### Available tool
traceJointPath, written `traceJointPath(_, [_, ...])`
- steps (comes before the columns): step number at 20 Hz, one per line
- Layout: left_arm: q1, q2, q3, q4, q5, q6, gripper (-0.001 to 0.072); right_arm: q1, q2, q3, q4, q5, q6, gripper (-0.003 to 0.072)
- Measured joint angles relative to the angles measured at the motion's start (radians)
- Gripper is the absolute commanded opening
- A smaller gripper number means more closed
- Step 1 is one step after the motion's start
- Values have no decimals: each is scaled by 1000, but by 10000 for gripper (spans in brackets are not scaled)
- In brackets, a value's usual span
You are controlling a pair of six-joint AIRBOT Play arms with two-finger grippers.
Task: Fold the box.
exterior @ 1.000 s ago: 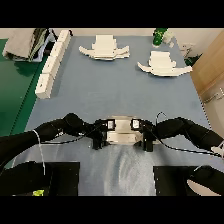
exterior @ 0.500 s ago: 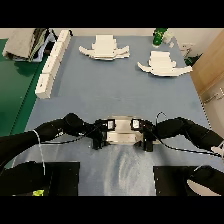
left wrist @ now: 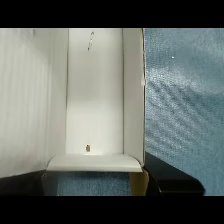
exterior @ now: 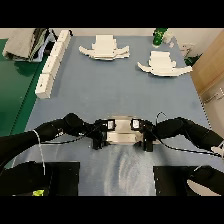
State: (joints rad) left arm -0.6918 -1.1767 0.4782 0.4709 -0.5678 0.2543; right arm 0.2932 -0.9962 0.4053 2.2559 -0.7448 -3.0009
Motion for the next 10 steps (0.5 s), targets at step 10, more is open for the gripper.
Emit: traceJointPath(10, [0,0,0,1,0,0,280,0,95,3,-126,-47,214,717])
